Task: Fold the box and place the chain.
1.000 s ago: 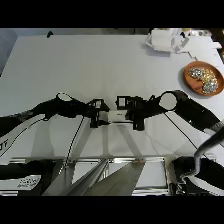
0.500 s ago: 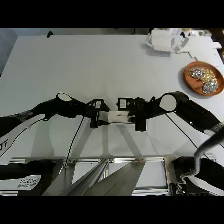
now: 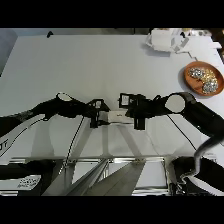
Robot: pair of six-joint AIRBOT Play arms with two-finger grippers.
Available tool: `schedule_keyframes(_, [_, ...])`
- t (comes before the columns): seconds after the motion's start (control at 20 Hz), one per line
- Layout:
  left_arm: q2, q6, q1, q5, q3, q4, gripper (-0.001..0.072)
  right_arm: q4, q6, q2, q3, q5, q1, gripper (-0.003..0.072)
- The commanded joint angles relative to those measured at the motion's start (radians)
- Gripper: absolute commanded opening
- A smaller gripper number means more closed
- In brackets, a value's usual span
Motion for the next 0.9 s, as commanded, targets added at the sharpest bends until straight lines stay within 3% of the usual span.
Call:
schedule_keyframes(0.0, [0.000,-0.001,0.001,0.001,0.000,0.000,0.0018,0.124,0.000,-0.032,0.000,-0.048,0.000,0.0017])
schedule_keyframes(0.3, [0.000,-0.001,0.001,0.001,0.000,0.000,0.0018,0.132,0.023,-0.124,0.000,-0.015,0.000,0.0017])
schedule_keyframes(0.85, [0.000,-0.001,0.001,0.001,0.000,0.000,0.0018,0.117,0.018,-0.126,-0.030,0.036,0.000,0.0017])
